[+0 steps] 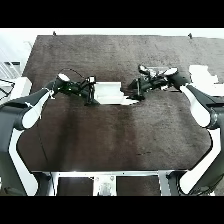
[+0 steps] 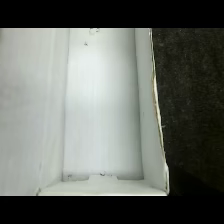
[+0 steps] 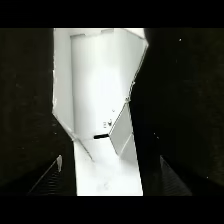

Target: Fold the box and place the chain.

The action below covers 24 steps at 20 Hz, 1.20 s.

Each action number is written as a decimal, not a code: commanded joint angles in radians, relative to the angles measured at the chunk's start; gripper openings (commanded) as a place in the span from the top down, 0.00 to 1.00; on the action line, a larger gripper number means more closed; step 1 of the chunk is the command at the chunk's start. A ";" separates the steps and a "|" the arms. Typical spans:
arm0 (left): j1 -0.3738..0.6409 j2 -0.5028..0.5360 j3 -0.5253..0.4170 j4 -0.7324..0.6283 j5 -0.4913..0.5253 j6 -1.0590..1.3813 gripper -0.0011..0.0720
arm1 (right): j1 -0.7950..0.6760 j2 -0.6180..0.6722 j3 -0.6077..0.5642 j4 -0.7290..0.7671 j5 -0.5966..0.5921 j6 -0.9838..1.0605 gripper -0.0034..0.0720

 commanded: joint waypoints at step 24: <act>0.000 0.001 0.001 -0.008 -0.016 0.001 0.35 | 0.150 -0.019 0.053 0.055 -0.353 0.382 0.93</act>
